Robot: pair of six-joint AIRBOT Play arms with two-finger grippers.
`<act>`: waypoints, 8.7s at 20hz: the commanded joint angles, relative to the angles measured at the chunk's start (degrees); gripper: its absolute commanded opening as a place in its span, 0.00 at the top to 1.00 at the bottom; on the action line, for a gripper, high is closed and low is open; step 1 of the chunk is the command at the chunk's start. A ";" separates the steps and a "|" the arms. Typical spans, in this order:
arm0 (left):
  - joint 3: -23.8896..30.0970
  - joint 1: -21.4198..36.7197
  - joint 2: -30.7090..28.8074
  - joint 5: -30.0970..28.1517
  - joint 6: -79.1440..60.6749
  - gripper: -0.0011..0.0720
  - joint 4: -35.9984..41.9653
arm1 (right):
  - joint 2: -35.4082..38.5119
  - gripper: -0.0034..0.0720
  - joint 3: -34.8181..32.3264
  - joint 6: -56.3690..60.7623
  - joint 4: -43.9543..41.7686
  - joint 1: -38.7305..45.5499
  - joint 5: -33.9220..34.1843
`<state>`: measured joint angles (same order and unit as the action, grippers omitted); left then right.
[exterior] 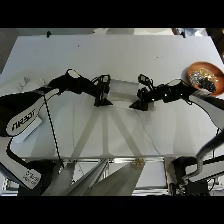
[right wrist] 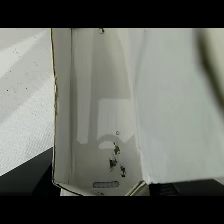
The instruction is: Fold the box and place the chain.
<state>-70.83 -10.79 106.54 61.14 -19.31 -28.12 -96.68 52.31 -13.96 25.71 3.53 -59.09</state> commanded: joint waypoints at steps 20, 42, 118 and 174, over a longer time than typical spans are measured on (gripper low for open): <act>0.00 -0.02 0.04 -0.37 0.07 0.60 0.04 | 0.00 0.33 -0.02 -0.02 -0.07 -0.07 -0.22; 0.00 -0.04 0.04 -5.16 1.79 0.60 3.45 | 11.32 0.16 0.02 -0.02 -0.13 9.40 -3.26; 0.00 -0.02 0.04 -6.49 1.75 0.60 4.15 | 11.43 0.67 0.00 -1.62 20.17 -3.58 18.58; 0.00 -0.02 0.04 -6.49 1.77 0.60 4.15 | 13.31 0.94 0.00 63.49 32.22 9.11 9.55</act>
<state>-70.81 -10.83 106.61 54.65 -17.54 -23.94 -81.30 52.31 46.81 57.78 14.31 -46.81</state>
